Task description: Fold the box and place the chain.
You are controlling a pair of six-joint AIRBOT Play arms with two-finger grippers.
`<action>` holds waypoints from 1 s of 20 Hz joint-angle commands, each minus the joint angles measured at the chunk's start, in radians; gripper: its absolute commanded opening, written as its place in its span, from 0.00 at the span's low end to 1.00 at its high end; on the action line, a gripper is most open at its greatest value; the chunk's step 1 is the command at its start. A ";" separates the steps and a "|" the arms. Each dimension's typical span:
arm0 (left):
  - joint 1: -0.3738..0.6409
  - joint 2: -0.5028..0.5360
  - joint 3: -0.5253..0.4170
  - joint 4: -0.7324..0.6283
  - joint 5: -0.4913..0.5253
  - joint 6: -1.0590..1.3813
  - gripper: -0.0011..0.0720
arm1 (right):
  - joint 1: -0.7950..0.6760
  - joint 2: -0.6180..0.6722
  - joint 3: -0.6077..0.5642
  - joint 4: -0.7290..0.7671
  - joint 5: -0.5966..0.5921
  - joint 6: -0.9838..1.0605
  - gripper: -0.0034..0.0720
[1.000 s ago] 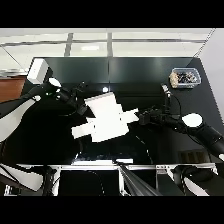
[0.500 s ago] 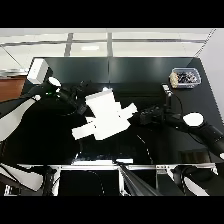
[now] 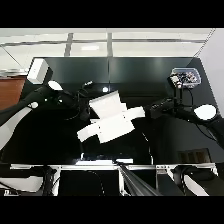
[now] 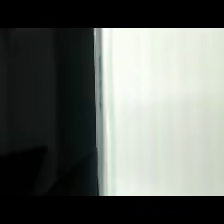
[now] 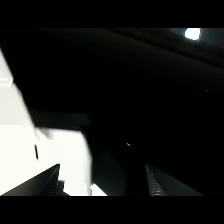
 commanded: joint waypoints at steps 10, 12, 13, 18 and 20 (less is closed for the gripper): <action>-0.222 0.047 -0.021 0.222 0.326 0.304 0.05 | 0.108 -0.029 -0.017 -0.104 0.214 -0.251 0.99; -0.217 0.046 -0.022 0.222 0.328 0.287 0.05 | 0.157 -0.047 -0.017 -0.124 0.214 -0.346 0.99; -0.215 0.046 -0.022 0.222 0.328 0.287 0.05 | 0.182 -0.055 -0.017 -0.143 0.211 -0.424 0.99; -0.214 0.046 -0.022 0.223 0.324 0.209 0.05 | 0.224 -0.081 -0.017 -0.136 0.236 -0.636 0.98; -0.214 0.046 -0.022 0.223 0.323 0.201 0.05 | 0.229 -0.098 -0.017 -0.138 0.281 -0.692 0.98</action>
